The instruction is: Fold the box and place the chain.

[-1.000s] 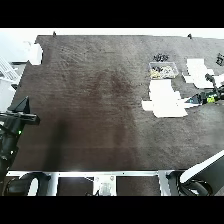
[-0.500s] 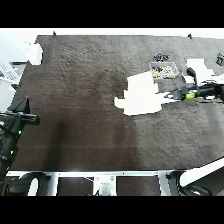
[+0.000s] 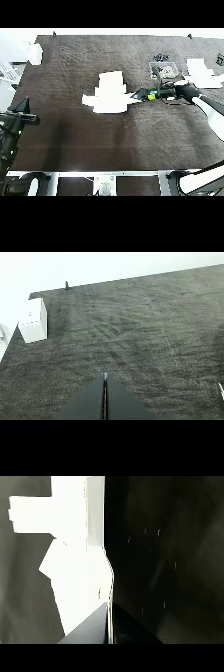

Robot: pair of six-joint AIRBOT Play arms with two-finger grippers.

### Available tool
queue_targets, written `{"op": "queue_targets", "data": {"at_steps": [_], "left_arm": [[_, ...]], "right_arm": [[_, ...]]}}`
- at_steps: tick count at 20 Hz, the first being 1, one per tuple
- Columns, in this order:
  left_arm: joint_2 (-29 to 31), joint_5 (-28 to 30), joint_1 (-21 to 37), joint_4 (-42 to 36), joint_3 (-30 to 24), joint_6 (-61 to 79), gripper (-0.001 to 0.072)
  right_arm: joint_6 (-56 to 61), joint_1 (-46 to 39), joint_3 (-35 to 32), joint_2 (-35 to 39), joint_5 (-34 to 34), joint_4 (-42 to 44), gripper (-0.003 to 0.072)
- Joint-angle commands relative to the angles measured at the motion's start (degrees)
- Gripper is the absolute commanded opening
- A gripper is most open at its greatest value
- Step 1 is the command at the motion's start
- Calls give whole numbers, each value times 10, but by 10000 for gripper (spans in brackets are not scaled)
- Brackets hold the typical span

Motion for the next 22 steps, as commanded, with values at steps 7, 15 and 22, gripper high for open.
{"op": "queue_targets", "data": {"at_steps": [7, 15, 22], "left_arm": [[0, 0, 0, 0, 0, 0, 20], [0, 0, 0, 0, 0, 0, 20], [0, -1, 0, 0, 0, 0, 164]], "right_arm": [[5, 42, 34, -35, -83, -20, 9], [73, 42, 112, -68, -37, -106, 10], [100, 43, 112, -68, -42, -105, 10]]}}
